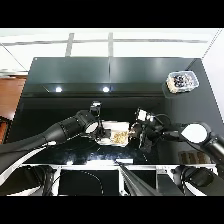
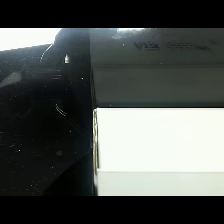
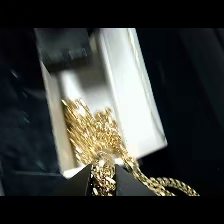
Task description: Fold the box and place the chain.
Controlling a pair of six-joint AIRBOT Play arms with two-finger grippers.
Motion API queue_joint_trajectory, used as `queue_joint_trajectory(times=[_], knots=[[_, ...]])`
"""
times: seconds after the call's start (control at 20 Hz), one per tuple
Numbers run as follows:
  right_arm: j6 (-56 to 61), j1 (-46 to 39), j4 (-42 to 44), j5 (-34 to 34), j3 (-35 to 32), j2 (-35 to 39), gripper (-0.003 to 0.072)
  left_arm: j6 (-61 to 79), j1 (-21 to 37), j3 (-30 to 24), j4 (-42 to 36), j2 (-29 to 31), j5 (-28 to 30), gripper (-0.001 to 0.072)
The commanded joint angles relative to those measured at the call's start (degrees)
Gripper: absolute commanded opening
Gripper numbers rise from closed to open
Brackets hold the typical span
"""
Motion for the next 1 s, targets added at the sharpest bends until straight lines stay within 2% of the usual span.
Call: queue_joint_trajectory(times=[0.0, 0.15, 0.25, 0.35, 0.4, 0.45, 0.5, 0.55, 0.6, 0.65, 0.8, 0.95], knots=[[6.82, 0.02, 2.12, 4.44, 5.38, 1.07, 0.0044, 0.00, 0.02, -0.02, 0.04, 0.02, 0.04, 0.0035], [7.15, 0.02, 9.25, 3.19, 8.92, 1.07, 0.0044, 0.00, 0.02, -0.02, 0.04, 0.02, 0.04, 0.0035], [7.13, 0.07, 14.67, 1.40, 9.03, 0.76, 0.0044, 0.00, 0.02, -0.02, 0.04, 0.02, 0.04, 0.0035], [7.96, 0.35, 14.86, 1.14, 8.92, -0.72, 0.0053, 0.00, 0.02, -0.02, 0.04, 0.02, 0.07, 0.0035], [8.87, 0.48, 14.62, 1.11, 8.81, -1.64, 0.0160, 0.00, 0.02, -0.02, 0.07, 0.02, 0.07, 0.0035], [9.29, 0.61, 13.97, 1.11, 8.79, -2.56, 0.0328, 0.00, 0.02, -0.02, 0.07, 0.02, 0.04, 0.0035], [9.27, 0.50, 12.63, 0.79, 8.79, -2.91, 0.0447, 0.00, 0.02, -0.02, 0.07, 0.02, 0.04, 0.0035], [9.27, -0.28, 9.90, 0.46, 8.87, -2.84, 0.0535, 0.00, 0.02, -0.02, 0.04, 0.02, 0.04, 0.0035], [9.33, -1.79, 7.45, 0.79, 8.98, -2.78, 0.0587, 0.00, 0.02, -0.02, 0.04, 0.02, 0.04, 0.0035], [9.38, -4.13, 5.73, 1.84, 8.98, -2.78, 0.0618, 0.00, 0.02, -0.02, 0.04, 0.02, 0.00, 0.0035], [9.46, -10.88, -3.26, 5.81, 8.44, -2.80, 0.0618, 0.00, 0.02, -0.02, 0.04, 0.02, 0.04, 0.0035], [9.40, -12.87, -10.19, 2.14, 2.93, -2.95, 0.0621, 0.00, 0.02, -0.02, 0.04, 0.02, 0.07, 0.0035]])
